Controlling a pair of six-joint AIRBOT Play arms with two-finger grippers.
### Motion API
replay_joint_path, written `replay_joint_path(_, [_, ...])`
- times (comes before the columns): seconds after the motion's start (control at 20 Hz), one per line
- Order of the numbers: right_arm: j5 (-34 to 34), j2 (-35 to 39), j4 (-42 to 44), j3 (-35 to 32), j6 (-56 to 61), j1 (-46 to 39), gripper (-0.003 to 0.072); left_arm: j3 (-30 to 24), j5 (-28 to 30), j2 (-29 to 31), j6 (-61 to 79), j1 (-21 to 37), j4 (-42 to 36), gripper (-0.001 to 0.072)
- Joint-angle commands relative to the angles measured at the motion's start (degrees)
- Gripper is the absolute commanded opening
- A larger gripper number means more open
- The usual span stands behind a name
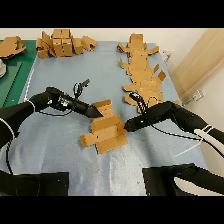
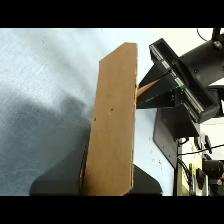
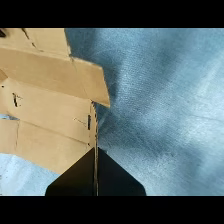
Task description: Fold the box.
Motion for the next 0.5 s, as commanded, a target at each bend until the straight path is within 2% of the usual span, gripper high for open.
replay_joint_path(0.0, [0.00,0.04,-0.20,-0.02,0.00,-0.02,0.0002,0.04,-0.13,-0.04,0.02,-0.28,0.35,0.0160])
replay_joint_path(0.05, [0.00,0.04,-0.20,-0.02,0.00,-0.02,0.0002,0.04,-0.13,-0.04,0.02,-0.28,0.35,0.0159])
replay_joint_path(0.1, [0.00,0.04,-0.20,-0.02,0.00,-0.02,0.0002,0.04,-0.15,-0.04,0.04,-0.28,0.37,0.0056])
replay_joint_path(0.15, [0.00,0.04,-0.20,-0.02,-0.02,-0.02,0.0002,0.04,-0.17,-0.04,0.20,-0.28,0.50,0.0013])
replay_joint_path(0.45, [0.07,0.04,-0.20,-0.02,0.00,-0.02,0.0004,0.04,0.09,-0.04,1.62,-0.31,0.76,0.0013])
